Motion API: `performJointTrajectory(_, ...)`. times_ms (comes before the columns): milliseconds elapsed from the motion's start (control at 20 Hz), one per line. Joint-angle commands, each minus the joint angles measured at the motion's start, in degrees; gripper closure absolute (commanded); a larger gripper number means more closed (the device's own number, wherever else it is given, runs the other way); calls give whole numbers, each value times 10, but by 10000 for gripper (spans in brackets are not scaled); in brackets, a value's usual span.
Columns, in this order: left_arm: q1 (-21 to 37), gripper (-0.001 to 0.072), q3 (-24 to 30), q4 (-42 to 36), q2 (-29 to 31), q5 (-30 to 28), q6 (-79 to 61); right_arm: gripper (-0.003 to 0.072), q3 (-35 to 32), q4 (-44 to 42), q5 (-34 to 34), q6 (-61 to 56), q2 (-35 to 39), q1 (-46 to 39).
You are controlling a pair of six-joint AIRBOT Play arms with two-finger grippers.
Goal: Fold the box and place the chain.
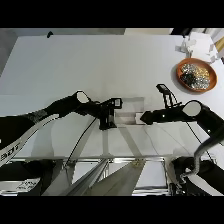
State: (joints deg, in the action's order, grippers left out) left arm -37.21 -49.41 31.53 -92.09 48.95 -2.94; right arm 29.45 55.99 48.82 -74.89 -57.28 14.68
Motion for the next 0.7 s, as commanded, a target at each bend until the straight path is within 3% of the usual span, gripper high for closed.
performJointTrajectory(0, 0, 506, 0, 0, 0, -16, 0, 268, 23, 92, -23, -94, -13, 43)
performJointTrajectory(150, 0, 506, 0, 0, 0, -16, 0, 270, 49, 174, -8, -160, -24, 82)
performJointTrajectory(450, 0, 506, 0, 0, 0, -16, 0, 271, 85, 204, 2, -218, -67, 128)
performJointTrajectory(650, 0, 506, 0, 0, 0, -16, 0, 272, 113, 284, 57, -288, -91, 143)
